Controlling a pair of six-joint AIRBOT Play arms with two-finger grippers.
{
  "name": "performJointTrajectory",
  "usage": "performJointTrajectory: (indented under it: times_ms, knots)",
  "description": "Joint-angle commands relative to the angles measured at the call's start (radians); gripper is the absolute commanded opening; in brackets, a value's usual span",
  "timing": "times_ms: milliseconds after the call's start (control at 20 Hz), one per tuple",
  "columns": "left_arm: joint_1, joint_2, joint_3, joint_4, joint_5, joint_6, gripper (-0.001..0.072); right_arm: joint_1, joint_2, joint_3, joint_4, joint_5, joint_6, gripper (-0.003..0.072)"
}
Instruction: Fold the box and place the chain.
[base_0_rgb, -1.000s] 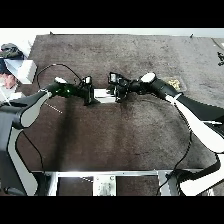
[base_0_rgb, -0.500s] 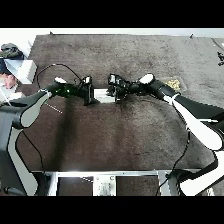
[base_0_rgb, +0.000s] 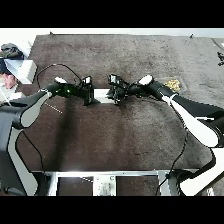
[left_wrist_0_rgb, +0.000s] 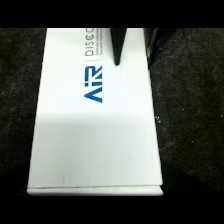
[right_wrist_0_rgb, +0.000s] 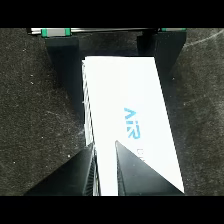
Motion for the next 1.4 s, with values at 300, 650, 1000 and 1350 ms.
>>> performJointTrajectory:
  times_ms: [300,650,1000,1350]
  knots:
    - [0.000,0.000,0.000,-0.002,0.002,-0.003,0.0366,-0.077,0.065,0.001,0.197,0.122,0.011,0.0170]
    - [0.000,0.000,0.000,-0.002,0.002,-0.003,0.0366,-0.084,-0.006,0.001,0.159,0.171,0.142,0.0099]
    - [0.000,0.000,0.000,-0.002,0.002,-0.003,0.0366,-0.084,-0.058,0.001,0.080,0.168,0.277,0.0098]
    - [0.000,0.000,0.000,-0.002,0.002,-0.003,0.0365,-0.088,-0.052,0.011,0.048,0.127,0.329,0.0098]
